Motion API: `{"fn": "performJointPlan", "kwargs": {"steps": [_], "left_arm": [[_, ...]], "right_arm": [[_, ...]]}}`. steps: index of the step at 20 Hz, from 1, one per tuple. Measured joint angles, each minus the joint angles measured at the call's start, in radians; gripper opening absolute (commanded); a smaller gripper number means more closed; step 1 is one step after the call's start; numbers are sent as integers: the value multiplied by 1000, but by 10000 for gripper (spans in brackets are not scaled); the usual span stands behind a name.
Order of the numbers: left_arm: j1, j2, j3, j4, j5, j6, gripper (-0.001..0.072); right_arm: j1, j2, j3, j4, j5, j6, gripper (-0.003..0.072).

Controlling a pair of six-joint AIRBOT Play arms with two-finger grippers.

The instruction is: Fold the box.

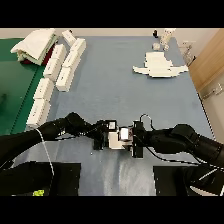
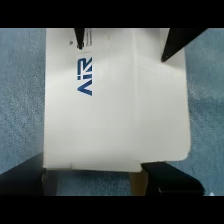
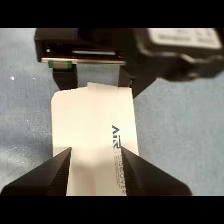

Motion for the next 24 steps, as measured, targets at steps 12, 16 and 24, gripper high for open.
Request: {"fn": "performJointPlan", "kwargs": {"steps": [12, 16, 24], "left_arm": [[0, 0, 0, -2, 2, -3, 462], [0, 0, 0, -2, 2, -2, 462], [0, 0, 0, 0, 1, 1, 462]], "right_arm": [[103, -8, -2, -305, 47, 205, 270], [108, -8, -1, -328, 51, 216, 269], [111, 10, -2, -336, 56, 221, 360]]}}
